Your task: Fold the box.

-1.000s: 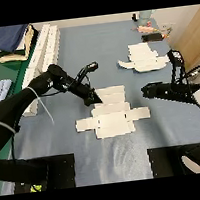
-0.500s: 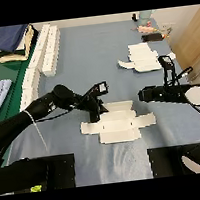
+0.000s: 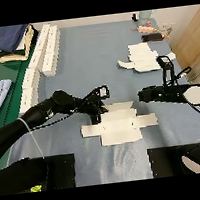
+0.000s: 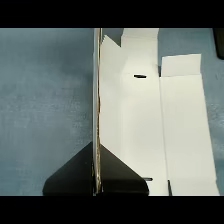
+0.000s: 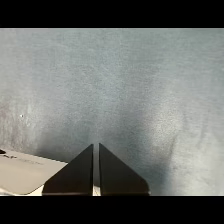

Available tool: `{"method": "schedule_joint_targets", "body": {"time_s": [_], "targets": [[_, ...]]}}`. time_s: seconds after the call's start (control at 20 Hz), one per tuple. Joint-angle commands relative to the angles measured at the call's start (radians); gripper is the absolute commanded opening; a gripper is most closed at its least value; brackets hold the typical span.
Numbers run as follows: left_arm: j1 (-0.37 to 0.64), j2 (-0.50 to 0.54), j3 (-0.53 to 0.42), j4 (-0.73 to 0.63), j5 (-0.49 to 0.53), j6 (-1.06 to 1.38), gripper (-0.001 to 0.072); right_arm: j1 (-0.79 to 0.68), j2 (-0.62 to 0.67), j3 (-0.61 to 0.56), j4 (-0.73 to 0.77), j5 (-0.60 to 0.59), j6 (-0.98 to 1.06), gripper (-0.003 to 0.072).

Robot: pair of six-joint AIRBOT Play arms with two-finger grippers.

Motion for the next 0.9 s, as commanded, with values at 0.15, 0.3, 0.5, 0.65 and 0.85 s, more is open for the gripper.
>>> {"method": "schedule_joint_targets", "body": {"time_s": [0.15, 0.3, 0.5, 0.65, 0.85], "targets": [[-0.013, 0.117, -0.016, 0.011, 0.066, 0.0, 0.001, 0.001, 0.0, 0.0, 0.001, -0.047, -0.002, 0.0055], [-0.083, 0.122, -0.075, 0.011, 0.175, 0.008, 0.001, 0.001, 0.0, 0.0, 0.011, -0.048, -0.002, 0.0055], [-0.175, 0.122, -0.142, 0.011, 0.282, 0.008, 0.001, 0.001, 0.0, 0.0, 0.014, -0.048, -0.002, 0.0055], [-0.207, 0.122, -0.172, 0.01, 0.304, -0.011, 0.001, 0.001, 0.0, 0.0, 0.016, -0.047, -0.002, 0.0055], [-0.205, 0.125, -0.185, 0.012, 0.284, -0.031, 0.0011, 0.002, 0.0, 0.0, 0.016, -0.047, -0.002, 0.0055]]}}
